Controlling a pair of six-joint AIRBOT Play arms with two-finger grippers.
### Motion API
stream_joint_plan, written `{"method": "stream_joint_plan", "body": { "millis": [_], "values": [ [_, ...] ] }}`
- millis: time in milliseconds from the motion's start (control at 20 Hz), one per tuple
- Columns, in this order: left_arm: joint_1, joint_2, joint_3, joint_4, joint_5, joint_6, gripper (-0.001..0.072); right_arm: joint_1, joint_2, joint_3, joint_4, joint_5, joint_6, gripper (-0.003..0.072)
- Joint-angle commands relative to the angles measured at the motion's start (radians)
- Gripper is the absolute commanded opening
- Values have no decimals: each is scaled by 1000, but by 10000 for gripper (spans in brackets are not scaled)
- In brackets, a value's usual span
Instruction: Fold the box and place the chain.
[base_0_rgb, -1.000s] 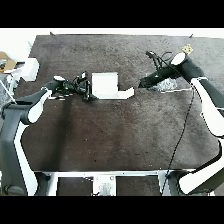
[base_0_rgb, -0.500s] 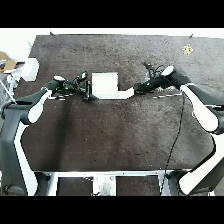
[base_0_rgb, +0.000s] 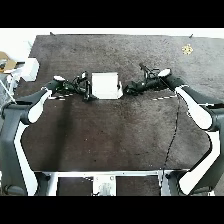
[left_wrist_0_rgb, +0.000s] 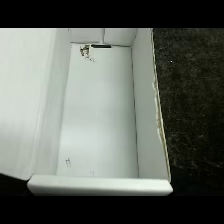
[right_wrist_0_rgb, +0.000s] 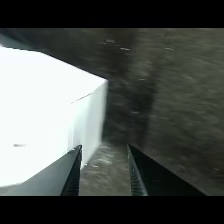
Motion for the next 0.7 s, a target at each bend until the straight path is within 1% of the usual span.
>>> {"method": "stream_joint_plan", "body": {
  "millis": [0,100,200,250,300,450,550,650],
  "values": [
    [1,0,1,0,0,0,184,-4,-2,1,106,32,-34,339],
    [1,0,1,0,0,0,184,-3,-3,1,108,60,-34,552],
    [1,0,1,0,0,0,184,-2,-3,2,107,69,-32,535],
    [1,0,1,0,0,0,184,4,-3,2,107,63,-29,427],
    [1,0,1,0,0,0,184,13,-3,3,109,61,-26,417],
    [1,0,1,0,0,0,184,48,-3,27,97,47,-10,417],
    [1,0,1,0,0,0,184,66,-3,56,27,14,50,417],
    [1,0,1,0,0,0,184,86,-4,80,-70,7,113,418]
  ]
}}
